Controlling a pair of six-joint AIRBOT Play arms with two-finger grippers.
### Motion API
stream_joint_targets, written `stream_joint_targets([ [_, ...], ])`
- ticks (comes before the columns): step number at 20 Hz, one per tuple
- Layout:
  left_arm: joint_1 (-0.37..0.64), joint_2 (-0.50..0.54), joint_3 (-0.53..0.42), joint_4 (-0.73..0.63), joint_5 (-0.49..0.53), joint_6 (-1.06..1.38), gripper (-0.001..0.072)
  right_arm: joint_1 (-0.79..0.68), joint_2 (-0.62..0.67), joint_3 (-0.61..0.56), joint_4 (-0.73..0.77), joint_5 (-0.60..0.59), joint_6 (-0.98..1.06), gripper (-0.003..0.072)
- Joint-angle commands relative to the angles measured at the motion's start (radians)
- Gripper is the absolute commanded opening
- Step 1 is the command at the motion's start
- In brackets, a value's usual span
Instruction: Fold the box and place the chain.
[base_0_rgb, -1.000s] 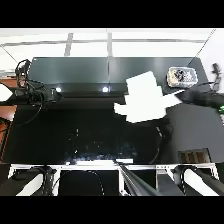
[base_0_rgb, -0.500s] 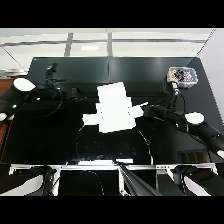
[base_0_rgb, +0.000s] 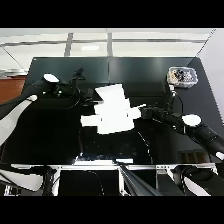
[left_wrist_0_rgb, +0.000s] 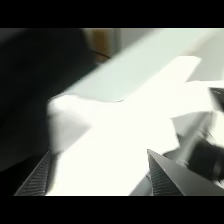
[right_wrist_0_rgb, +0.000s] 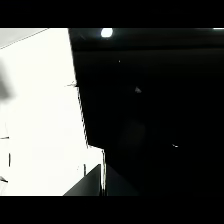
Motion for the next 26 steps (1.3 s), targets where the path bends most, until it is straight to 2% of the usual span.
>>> stream_joint_targets([
  [1, -0.021, -0.106, 0.103, -0.042, -0.15, 0.084, 0.0705, 0.002, 0.001, 0.0, 0.001, 0.015, 0.0, 0.0015],
  [5, -0.024, -0.156, 0.167, -0.002, -0.312, 0.197, 0.0691, 0.002, 0.001, 0.0, 0.001, 0.015, 0.0, 0.0015],
  [7, -0.024, -0.156, 0.167, 0.003, -0.338, 0.246, 0.0619, 0.002, 0.001, 0.0, 0.001, 0.015, -0.001, 0.0014],
  [11, -0.054, -0.156, 0.168, 0.118, -0.336, 0.265, 0.0608, 0.002, 0.001, 0.0, 0.0, 0.014, -0.001, 0.0015],
  [12, -0.066, -0.156, 0.168, 0.15, -0.334, 0.266, 0.0462, 0.002, 0.001, 0.0, 0.001, 0.014, -0.001, 0.0014],
  [14, -0.074, -0.156, 0.168, 0.16, -0.32, 0.28, 0.0317, 0.002, 0.001, 0.0, 0.0, 0.014, -0.001, 0.0015],
  [15, -0.072, -0.156, 0.168, 0.16, -0.312, 0.28, 0.0195, 0.002, 0.001, 0.0, 0.0, 0.014, -0.001, 0.0015],
  [16, -0.07, -0.156, 0.168, 0.16, -0.309, 0.286, 0.0155, 0.002, 0.001, 0.0, 0.0, 0.014, -0.001, 0.0015],
  [17, -0.069, -0.156, 0.168, 0.16, -0.308, 0.293, 0.0068, 0.002, 0.001, 0.0, 0.0, 0.015, -0.001, 0.0015],
  [18, -0.067, -0.156, 0.168, 0.159, -0.305, 0.298, 0.0029, 0.002, 0.001, 0.0, -0.003, 0.016, -0.001, 0.0015],
  [19, -0.065, -0.156, 0.168, 0.159, -0.304, 0.298, 0.0028, 0.002, 0.001, 0.0, -0.015, 0.015, -0.002, 0.0039],
  [20, -0.062, -0.156, 0.17, 0.16, -0.305, 0.297, 0.0027, -0.001, 0.002, 0.004, -0.035, 0.015, -0.002, 0.0312],
  [21, -0.059, -0.155, 0.176, 0.16, -0.311, 0.292, 0.0026, -0.015, 0.006, 0.02, -0.1, 0.037, -0.001, 0.0663],
  [22, -0.057, -0.146, 0.183, 0.163, -0.318, 0.286, 0.0026, -0.037, 0.017, 0.05, -0.196, 0.09, -0.001, 0.0696],
  [26, -0.077, -0.01, 0.161, 0.235, -0.309, 0.299, 0.0023, -0.151, 0.061, 0.241, -0.634, 0.413, -0.001, 0.0696],
])
